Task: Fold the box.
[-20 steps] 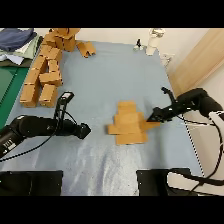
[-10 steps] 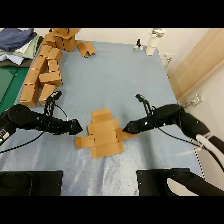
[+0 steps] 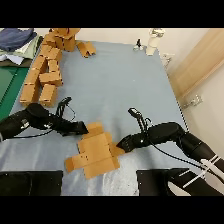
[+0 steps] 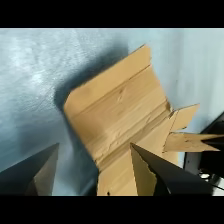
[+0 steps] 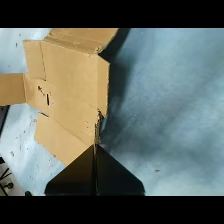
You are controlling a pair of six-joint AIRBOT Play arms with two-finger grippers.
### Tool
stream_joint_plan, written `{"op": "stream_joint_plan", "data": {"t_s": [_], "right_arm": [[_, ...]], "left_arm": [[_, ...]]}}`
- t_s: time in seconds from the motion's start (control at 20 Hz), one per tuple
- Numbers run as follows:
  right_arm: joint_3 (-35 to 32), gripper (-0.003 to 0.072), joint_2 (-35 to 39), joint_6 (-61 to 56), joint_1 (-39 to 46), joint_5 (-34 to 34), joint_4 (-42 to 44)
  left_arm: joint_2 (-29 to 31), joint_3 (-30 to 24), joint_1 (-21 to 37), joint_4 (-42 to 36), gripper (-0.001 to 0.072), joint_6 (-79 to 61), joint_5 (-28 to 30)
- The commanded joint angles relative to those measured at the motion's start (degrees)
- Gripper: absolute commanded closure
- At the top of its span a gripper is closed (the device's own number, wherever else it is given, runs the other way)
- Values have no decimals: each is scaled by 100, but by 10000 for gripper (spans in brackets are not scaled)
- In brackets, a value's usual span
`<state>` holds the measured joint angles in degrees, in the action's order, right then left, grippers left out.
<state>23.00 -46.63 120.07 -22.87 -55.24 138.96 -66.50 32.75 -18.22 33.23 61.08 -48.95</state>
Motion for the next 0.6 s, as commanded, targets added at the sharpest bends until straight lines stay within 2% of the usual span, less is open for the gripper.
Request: {"op": "stream_joint_plan", "data": {"t_s": [0.0, 0.1, 0.25, 0.45, 0.5, 0.55], "right_arm": [[-83, 684, 61, -31, -262, 118, 9], [-83, 684, 61, -50, -260, 146, 7], [-83, 684, 61, -50, -258, 240, -24], [-83, 685, 50, -52, -258, 258, -140], [-83, 684, 50, -63, -258, 271, -175], [-83, 684, 50, -66, -258, 289, -188]], "left_arm": [[-538, 7, 11, -1097, 18, -1141, -125], [-603, 13, 11, -1412, 18, -1414, -407], [-605, 15, 50, -1419, 18, -1416, -717], [-590, 15, 402, -1561, 18, -1600, -1178], [-590, 17, 483, -1661, 74, -1729, -1331], [-590, 15, 533, -1738, 169, -1904, -1488]]}}
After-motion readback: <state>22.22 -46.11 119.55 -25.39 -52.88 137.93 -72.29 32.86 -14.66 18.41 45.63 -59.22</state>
